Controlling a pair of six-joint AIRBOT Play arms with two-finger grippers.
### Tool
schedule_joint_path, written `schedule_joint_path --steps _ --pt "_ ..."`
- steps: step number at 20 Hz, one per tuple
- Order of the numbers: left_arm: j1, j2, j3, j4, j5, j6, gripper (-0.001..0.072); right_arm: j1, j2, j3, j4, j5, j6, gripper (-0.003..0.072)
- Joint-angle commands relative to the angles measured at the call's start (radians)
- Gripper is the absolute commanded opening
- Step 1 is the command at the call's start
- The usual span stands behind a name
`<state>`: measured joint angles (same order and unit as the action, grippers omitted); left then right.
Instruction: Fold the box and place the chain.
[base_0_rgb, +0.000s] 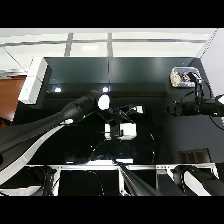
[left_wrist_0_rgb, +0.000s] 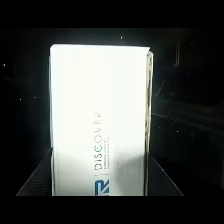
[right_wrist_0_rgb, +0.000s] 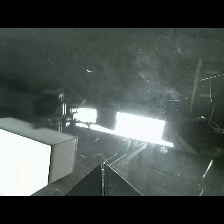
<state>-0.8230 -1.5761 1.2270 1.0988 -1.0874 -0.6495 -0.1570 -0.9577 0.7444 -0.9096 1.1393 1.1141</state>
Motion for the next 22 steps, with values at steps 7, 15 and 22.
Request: schedule_joint_path --steps 7,15,22 --pt "0.041 0.072 0.079 0.232 -0.169 -0.242 0.0328 -0.001 0.0 0.0 0.037 -0.042 0.0 0.0018" --pt "0.669 0.517 -0.111 0.364 -0.423 -0.478 0.0328 -0.001 0.0 0.0 0.045 -0.041 0.0 0.0018" --pt "1.402 0.728 -0.393 0.304 -0.264 -0.403 0.0333 -0.001 0.0 0.0 0.045 -0.039 0.002 0.0018"
